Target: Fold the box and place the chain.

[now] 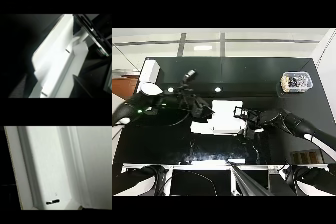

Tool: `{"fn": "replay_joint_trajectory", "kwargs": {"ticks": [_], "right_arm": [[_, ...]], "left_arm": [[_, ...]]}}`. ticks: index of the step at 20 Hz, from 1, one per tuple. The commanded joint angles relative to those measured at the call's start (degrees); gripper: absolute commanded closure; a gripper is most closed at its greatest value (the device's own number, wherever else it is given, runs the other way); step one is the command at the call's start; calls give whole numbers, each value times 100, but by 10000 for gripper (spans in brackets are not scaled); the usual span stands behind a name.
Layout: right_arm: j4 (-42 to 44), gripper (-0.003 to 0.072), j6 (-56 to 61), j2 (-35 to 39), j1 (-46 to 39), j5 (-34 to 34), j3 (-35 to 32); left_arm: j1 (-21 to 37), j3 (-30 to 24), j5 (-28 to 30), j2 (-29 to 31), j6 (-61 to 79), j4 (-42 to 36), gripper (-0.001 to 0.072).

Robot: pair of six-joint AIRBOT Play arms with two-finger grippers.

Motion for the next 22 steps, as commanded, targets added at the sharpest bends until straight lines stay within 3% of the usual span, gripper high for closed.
{"fn": "replay_joint_trajectory", "kwargs": {"ticks": [1,4,7,9,12,18,22], "right_arm": [[2,335,4,-2,2,2,0],[4,335,4,-2,4,0,0],[0,335,4,-2,2,-7,0],[2,335,2,-2,2,-31,0],[2,335,4,-2,2,-48,0],[2,335,4,-2,2,-48,0],[2,335,4,-2,2,-48,0]], "left_arm": [[457,-4,-1086,212,-376,1213,3],[378,-282,-1224,162,96,2284,5],[247,-863,-461,162,1547,1757,6],[42,-1228,361,160,2153,1298,6],[-372,-1478,1237,87,2780,581,5],[-935,-1475,1958,-31,3679,448,10],[-1027,-1478,1773,-33,3773,450,42]]}}
